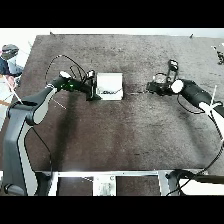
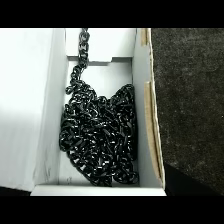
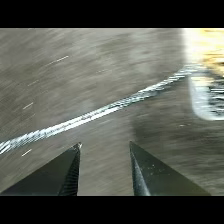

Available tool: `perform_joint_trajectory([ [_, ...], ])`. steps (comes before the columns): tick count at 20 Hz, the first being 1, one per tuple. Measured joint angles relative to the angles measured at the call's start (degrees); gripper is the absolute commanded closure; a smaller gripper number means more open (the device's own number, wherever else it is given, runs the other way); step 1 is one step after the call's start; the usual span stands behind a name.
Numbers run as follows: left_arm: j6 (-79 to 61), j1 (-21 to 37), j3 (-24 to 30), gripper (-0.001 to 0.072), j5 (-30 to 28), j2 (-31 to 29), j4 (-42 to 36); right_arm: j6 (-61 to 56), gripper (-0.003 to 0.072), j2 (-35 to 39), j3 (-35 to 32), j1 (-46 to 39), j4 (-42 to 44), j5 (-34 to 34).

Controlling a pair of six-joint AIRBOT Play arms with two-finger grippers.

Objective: Fold the box and place the chain.

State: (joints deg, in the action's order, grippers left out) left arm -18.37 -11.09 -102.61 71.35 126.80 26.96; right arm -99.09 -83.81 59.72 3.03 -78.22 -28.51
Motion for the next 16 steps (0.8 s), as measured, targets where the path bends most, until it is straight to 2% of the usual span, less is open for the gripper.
perform_joint_trajectory([
  [9,0.0,0.0,0.0,0.0470,0.0,0.0,0.0,-2.9,0.0350,-6.4,-0.9,-3.7,6.5,10.5],
  [10,0.0,0.0,0.0,0.0470,0.0,0.0,0.0,-3.0,0.0423,-7.5,-0.5,-3.7,7.5,11.1],
  [11,0.0,0.0,0.0,0.0470,0.0,0.0,0.0,-2.9,0.0563,-8.7,-0.1,-3.6,8.2,11.8],
  [13,0.0,0.0,0.0,0.0470,0.0,0.0,0.0,-3.0,0.0589,-10.7,0.8,-3.0,9.2,13.3],
  [14,0.0,0.0,0.0,0.0470,0.0,0.0,0.0,-3.0,0.0660,-11.3,1.1,-2.5,9.5,14.0],
  [16,0.0,0.0,0.0,0.0470,0.0,0.0,0.0,-3.0,0.0677,-12.0,1.5,-1.5,10.0,15.6],
])
